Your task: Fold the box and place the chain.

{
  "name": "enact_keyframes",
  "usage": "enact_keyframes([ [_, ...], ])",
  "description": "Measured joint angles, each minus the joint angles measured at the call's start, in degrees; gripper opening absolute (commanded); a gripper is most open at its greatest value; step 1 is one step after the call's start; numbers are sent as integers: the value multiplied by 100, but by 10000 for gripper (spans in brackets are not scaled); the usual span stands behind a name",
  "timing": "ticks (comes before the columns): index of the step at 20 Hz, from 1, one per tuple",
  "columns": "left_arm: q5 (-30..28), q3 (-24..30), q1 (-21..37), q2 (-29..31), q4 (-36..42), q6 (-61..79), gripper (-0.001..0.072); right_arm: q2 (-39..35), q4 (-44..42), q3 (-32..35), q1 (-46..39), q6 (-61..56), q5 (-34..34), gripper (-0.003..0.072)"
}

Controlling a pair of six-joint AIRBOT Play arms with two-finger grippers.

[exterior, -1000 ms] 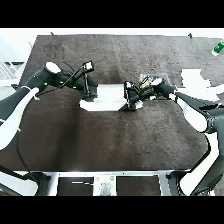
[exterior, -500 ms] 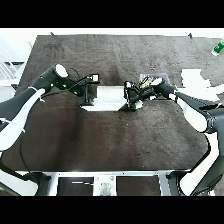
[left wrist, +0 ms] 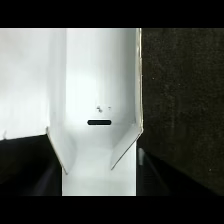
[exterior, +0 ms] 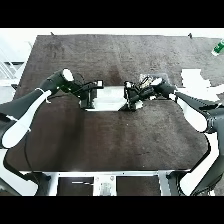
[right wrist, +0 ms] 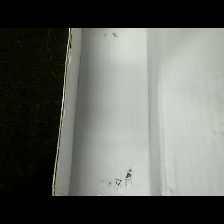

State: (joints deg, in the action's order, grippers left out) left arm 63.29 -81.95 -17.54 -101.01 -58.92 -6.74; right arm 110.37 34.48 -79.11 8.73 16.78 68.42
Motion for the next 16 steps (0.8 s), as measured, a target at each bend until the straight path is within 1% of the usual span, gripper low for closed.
enact_keyframes([
  [4, -94, 0, 2, -22, 46, -24, 571, 0, 0, 0, 0, 0, 0, 494],
  [5, -105, 0, -7, -26, 55, -26, 476, 0, 0, 0, 0, 0, 0, 494],
  [6, -105, 0, -9, -37, 63, -26, 398, 0, 2, 0, 0, 0, 0, 494],
  [9, -109, 0, -11, -70, 90, 20, 396, 0, 2, 0, 0, 0, 0, 494],
  [11, -107, 0, -7, -76, 125, 61, 274, 0, 2, 0, 0, 0, 0, 494],
  [16, -103, 0, -7, -87, 369, 201, 265, 0, 2, 0, 0, 0, 0, 494],
])
